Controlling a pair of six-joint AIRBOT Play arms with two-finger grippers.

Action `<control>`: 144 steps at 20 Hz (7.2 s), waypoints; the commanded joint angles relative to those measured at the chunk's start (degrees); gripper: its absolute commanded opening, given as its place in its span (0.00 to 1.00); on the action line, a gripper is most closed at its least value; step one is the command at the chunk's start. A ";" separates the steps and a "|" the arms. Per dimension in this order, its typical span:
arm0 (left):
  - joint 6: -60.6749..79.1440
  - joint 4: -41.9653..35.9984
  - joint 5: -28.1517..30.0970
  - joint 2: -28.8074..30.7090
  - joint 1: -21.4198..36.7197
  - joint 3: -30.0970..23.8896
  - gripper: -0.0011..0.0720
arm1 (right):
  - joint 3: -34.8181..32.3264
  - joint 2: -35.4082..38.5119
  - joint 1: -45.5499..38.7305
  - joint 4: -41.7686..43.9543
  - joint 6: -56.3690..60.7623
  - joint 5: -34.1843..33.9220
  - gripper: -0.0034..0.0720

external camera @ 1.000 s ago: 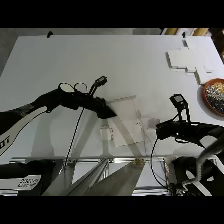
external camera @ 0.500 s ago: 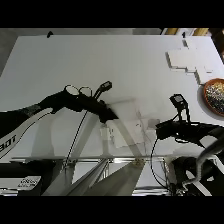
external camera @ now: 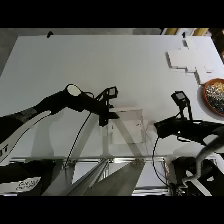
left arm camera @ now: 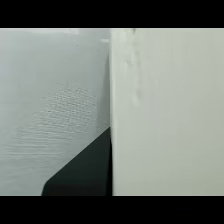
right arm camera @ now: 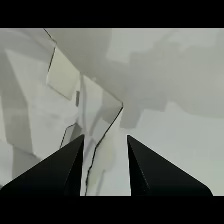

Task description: Fold the box and place the chain.

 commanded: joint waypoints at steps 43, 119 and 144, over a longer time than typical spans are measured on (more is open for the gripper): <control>0.35 4.50 11.65 -2.08 -4.68 0.48 0.03 | 6.36 -0.04 0.04 -2.36 -16.72 4.66 0.20; 0.35 4.48 11.65 -2.08 -4.68 0.48 0.03 | -0.55 -38.66 -11.08 39.98 -114.62 -4.13 0.87; 0.35 4.48 11.63 -2.08 -4.68 0.48 0.03 | -0.87 -41.44 -15.26 43.32 -114.97 -5.11 0.86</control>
